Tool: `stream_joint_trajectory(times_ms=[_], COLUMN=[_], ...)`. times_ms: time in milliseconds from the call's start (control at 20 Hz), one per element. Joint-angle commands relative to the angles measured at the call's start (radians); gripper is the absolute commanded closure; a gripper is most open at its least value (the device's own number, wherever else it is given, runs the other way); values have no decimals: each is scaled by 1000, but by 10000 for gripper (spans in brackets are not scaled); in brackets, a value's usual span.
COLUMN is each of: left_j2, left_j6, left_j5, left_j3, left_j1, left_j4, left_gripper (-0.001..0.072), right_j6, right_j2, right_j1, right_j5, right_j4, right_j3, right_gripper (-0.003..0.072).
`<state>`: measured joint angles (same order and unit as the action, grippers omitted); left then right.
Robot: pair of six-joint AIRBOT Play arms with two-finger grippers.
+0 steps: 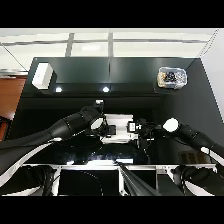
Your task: Fold the box and place the chain.
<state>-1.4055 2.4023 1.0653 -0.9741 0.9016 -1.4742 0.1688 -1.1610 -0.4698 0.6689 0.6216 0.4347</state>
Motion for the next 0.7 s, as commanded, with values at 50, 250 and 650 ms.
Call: stream_joint_trajectory(times_ms=[50, 250, 650], left_j2=[-2, -2, -14], left_j6=[36, 33, 14], left_j5=[36, 0, -11], left_j3=[-1, -1, -2], left_j1=[3, 7, 7], left_j4=[-29, -32, -27], left_gripper=[379, 376, 685], right_j6=[0, 0, 0], right_j2=[-1, -1, -1], right_j1=[0, 0, 0], right_j5=[0, 0, 0], right_j4=[0, 0, 0], right_j3=[0, 0, 0], right_gripper=[278, 278, 278])
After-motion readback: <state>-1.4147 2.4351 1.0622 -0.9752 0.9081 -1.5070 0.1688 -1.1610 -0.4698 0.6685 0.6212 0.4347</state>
